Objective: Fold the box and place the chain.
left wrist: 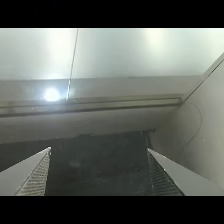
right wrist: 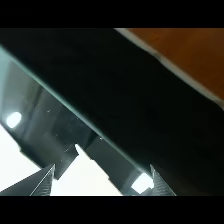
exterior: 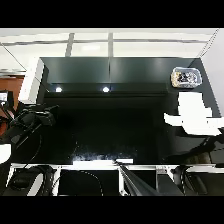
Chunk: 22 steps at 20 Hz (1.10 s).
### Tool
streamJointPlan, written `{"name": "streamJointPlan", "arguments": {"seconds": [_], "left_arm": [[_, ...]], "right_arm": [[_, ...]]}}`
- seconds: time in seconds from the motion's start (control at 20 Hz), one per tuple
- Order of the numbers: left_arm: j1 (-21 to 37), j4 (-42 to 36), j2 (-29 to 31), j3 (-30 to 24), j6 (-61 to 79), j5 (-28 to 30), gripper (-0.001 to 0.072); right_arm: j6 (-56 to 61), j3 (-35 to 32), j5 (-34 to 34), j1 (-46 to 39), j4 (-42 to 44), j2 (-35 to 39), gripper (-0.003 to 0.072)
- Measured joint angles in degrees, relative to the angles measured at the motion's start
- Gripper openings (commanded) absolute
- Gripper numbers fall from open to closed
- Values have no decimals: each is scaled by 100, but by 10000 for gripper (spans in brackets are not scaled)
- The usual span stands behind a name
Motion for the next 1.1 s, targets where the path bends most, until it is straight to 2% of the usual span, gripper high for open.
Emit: {"name": "streamJointPlan", "arguments": {"seconds": [0.25,0.45,0.65,0.7,0.9,1.1], "left_arm": [[0,42,-13,-2,0,-59,707],[0,48,-13,0,0,-79,707],[0,31,-13,0,-2,-92,706],[0,26,-13,0,-2,-94,707],[0,-15,-15,-2,-7,-101,707],[0,-160,-44,0,-46,-225,706]], "right_arm": [[-691,354,1025,151,691,-756,700],[-859,437,1388,479,428,-970,694],[-898,461,1613,686,184,-1029,124],[-901,463,1707,715,166,-1036,16],[-903,452,2035,824,114,-1021,8],[-909,168,2109,1174,369,-800,8]]}}
